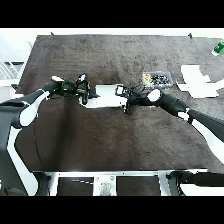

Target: Fold the box and place the chain.

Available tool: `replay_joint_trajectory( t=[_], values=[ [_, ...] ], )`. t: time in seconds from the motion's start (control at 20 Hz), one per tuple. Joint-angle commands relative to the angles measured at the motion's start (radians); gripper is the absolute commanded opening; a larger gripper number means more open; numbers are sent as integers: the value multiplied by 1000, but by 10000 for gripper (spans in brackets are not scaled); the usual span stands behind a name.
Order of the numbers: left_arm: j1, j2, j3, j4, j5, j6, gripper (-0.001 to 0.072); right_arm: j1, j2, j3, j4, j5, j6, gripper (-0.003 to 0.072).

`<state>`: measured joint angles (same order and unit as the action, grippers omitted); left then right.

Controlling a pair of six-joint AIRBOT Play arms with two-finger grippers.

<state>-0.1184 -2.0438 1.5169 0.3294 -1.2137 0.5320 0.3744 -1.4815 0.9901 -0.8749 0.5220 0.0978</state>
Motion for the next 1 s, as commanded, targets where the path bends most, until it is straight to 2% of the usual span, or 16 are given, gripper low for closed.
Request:
replay_joint_trajectory(
  t=[0.0, 0.4, 0.8, 0.95],
  values=[
    [0, -1, 0, 0, 1, 0, 21, -5, 1, 13, 28, -29, -31, 603],
    [0, -1, 0, 0, 1, 0, 21, -45, -2, 13, 127, -26, -85, 607],
    [0, -1, 0, 0, -1, 0, 21, -64, -26, 16, 142, -5, -156, 608],
    [0, -1, 0, 0, 0, 0, 21, -94, -43, 44, 191, 56, -189, 608]
  ],
)
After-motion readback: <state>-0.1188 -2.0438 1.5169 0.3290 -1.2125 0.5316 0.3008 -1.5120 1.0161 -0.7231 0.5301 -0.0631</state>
